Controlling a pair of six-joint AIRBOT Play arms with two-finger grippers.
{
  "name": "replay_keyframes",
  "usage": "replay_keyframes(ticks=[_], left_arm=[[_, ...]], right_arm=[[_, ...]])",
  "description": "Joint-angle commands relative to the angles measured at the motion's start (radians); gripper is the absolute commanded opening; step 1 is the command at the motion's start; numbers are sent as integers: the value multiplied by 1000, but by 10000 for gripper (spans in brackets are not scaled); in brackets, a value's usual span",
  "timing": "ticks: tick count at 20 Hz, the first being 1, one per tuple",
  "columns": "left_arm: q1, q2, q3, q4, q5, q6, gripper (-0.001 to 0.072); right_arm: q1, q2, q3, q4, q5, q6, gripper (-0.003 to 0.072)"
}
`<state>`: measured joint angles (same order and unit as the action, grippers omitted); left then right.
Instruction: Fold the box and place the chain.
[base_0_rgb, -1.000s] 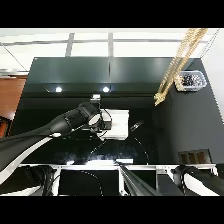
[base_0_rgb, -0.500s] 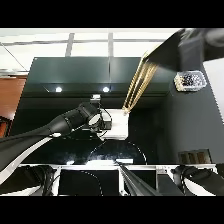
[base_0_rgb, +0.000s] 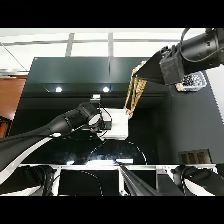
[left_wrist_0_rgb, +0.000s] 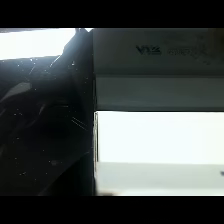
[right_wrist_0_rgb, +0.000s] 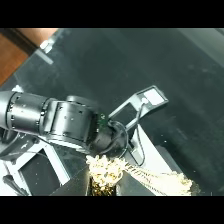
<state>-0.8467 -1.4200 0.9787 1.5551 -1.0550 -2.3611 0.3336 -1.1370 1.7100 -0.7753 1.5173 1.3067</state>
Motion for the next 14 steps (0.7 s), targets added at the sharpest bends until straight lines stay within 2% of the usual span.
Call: replay_keyframes(ticks=[1,10,14], left_arm=[[1,0,0,0,0,0,26],[1,0,0,0,0,0,26],[1,0,0,0,0,0,26]], right_arm=[[-47,14,-3,1,0,3,3],[-102,81,-3,23,-5,18,3],[-101,83,-3,106,6,20,3]])
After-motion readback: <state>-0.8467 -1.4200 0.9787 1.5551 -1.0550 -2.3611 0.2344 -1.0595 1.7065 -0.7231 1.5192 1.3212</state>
